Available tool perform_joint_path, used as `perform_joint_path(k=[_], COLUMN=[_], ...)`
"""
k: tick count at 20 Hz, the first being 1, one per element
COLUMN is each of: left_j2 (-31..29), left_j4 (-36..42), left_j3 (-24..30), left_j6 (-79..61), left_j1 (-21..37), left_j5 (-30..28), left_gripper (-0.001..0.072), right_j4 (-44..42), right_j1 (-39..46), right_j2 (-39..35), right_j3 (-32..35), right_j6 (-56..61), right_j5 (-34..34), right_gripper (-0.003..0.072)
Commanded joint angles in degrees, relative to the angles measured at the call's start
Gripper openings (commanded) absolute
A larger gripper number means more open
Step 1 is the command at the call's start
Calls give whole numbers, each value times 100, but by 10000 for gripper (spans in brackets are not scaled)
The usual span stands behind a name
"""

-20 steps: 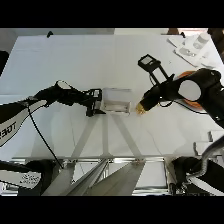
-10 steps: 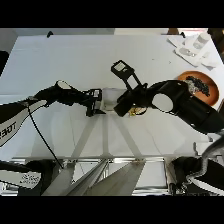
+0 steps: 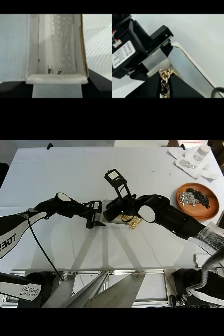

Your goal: Fold the box and place the chain.

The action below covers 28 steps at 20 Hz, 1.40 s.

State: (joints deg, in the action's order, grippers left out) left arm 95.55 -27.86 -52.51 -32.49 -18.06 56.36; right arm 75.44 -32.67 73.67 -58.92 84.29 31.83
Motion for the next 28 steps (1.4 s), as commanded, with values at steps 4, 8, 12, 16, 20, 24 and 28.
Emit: perform_joint_path(k=[4, 8, 12, 16, 20, 24, 28], left_j2=[-2, -2, -2, -2, -2, -2, -2], left_j4=[0, 0, 0, 0, 0, 0, 0], left_j3=[0, 0, 0, 0, 0, 0, 0], left_j6=[-2, -2, -2, -2, -2, -2, -2], left_j1=[0, 0, 0, 0, 0, 0, 0], left_j5=[-2, 0, -2, 0, 0, 0, 0], left_gripper=[257, 257, 257, 257, 257, 257, 257], right_j4=[409, 407, 507, 898, 973, 791, 162], right_j1=[-7, -7, -2, 472, 1248, 1908, 1961], right_j2=[61, 50, -258, -798, -1032, -1032, -992], right_j3=[-4, -4, -4, -4, 2, 455, 1502], right_j6=[334, 337, 339, 98, -1132, -2638, -4837], right_j5=[-129, -116, 330, 1663, 2793, 2636, 2035], right_gripper=[159, 201, 294, 341, 482, 482, 489])
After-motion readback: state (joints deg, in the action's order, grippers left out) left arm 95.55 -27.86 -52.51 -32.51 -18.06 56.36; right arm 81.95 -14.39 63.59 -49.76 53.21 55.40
